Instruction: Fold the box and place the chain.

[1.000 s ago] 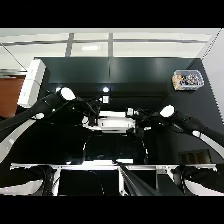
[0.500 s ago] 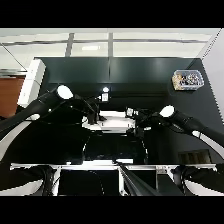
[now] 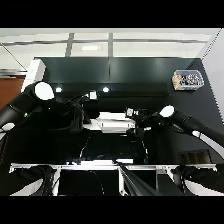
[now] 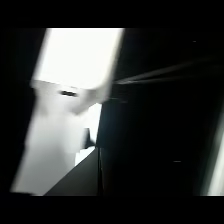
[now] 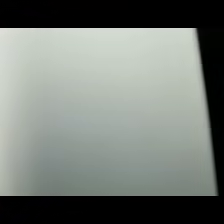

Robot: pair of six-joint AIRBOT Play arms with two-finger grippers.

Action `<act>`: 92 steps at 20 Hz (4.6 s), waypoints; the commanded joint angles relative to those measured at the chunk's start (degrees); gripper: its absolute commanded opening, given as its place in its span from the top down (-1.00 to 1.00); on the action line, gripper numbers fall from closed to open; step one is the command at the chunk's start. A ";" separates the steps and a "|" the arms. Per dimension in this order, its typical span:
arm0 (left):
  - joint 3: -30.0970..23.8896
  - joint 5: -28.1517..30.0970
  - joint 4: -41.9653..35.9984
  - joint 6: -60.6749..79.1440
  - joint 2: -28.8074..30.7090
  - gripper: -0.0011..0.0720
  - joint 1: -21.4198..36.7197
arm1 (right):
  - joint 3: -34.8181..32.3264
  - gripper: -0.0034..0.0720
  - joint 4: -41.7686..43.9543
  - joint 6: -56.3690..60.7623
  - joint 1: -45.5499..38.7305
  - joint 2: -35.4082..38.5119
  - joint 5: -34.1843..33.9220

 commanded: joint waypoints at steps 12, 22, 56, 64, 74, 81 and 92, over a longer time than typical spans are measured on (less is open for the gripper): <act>-9.01 40.79 -34.47 12.85 -6.97 0.90 -1.46 | 0.02 0.58 -0.02 -0.04 0.07 0.00 0.00; 4.22 19.34 -11.39 -6.03 -19.74 0.90 -1.79 | 0.02 0.58 -0.02 -0.04 0.07 0.00 -0.02; -10.62 21.97 -22.99 32.13 -9.03 0.40 -0.57 | 0.02 0.58 -0.02 -0.04 0.07 0.00 -0.07; -10.62 22.03 -26.80 32.33 -11.21 0.79 -0.59 | 0.02 0.58 -0.02 -0.04 0.07 -0.02 -0.07; -10.60 25.73 -25.90 32.09 -11.21 0.33 -3.80 | 0.02 0.58 0.00 -0.02 0.07 0.00 -0.11; -8.70 25.31 -13.40 18.43 -7.78 0.90 -3.10 | 0.02 0.58 0.00 -0.02 0.07 0.00 -0.13; -12.90 13.81 -5.40 -39.76 2.67 0.90 26.27 | 0.02 0.58 0.00 -0.04 0.07 0.00 -0.13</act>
